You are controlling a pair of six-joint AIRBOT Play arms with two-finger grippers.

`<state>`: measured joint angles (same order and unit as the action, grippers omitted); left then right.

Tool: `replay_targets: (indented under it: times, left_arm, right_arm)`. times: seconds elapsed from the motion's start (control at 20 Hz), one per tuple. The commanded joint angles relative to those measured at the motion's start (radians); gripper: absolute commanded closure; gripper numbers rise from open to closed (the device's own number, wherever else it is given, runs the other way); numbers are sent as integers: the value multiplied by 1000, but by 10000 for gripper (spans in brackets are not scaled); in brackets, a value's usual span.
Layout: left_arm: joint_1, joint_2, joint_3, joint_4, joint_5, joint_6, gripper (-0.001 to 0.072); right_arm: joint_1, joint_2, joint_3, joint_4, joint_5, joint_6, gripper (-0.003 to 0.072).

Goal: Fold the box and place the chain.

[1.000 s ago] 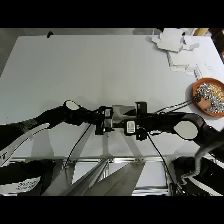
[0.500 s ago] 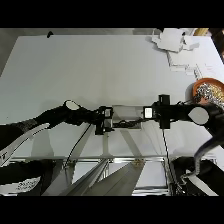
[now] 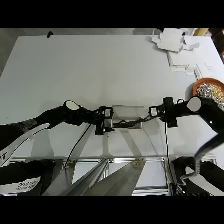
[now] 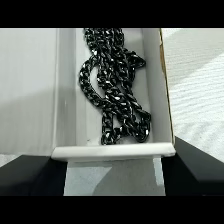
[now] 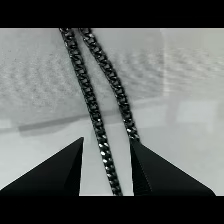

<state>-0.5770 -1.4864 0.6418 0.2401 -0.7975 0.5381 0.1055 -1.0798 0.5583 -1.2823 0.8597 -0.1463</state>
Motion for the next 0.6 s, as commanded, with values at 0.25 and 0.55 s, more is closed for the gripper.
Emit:
replay_targets:
  times: [0.25,0.55]
  left_arm:
    - [0,0,0,0,0,0,431]
    - [0,0,0,0,0,0,431]
  right_arm:
    - [-8,-63,-1,4,-37,-20,469]
    - [-6,-55,-1,1,38,-16,666]
